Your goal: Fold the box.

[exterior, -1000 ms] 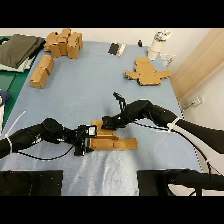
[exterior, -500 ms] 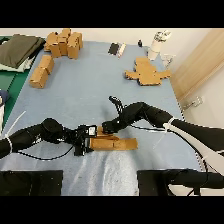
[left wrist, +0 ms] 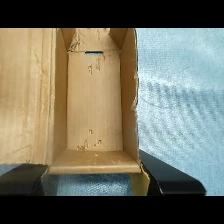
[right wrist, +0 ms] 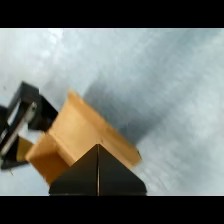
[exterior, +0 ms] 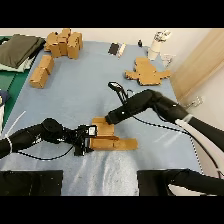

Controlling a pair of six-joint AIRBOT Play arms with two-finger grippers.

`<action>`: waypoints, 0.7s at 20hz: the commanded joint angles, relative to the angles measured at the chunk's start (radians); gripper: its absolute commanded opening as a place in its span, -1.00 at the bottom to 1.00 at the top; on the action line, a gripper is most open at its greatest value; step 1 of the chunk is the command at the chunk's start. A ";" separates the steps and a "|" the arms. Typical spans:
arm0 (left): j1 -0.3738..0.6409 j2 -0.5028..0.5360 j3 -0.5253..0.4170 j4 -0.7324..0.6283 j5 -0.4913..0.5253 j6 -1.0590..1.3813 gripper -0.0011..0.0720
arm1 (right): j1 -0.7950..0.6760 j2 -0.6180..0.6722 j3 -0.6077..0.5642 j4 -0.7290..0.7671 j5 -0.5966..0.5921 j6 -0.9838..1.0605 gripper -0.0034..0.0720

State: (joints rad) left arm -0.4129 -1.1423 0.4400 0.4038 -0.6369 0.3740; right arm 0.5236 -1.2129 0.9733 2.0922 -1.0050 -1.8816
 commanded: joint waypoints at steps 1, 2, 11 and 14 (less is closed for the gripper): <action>0.001 -0.001 0.000 0.000 -0.001 0.000 0.53 | 0.003 0.148 0.004 -0.229 -0.240 0.041 -0.90; 0.001 -0.001 0.000 0.000 0.000 0.000 0.53 | 0.013 0.202 -0.034 -0.237 -0.274 0.034 -0.90; 0.001 -0.001 0.000 0.000 -0.001 0.000 0.53 | 0.112 0.315 -0.420 -0.300 0.076 -0.428 0.80; 0.001 -0.001 0.000 0.000 0.000 0.000 0.53 | 0.113 0.272 -0.420 -0.251 0.286 -0.522 0.80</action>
State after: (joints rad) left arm -0.4129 -1.1423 0.4400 0.4038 -0.6373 0.3740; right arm 0.6296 -0.9127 0.5793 1.8191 -0.9325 -2.2677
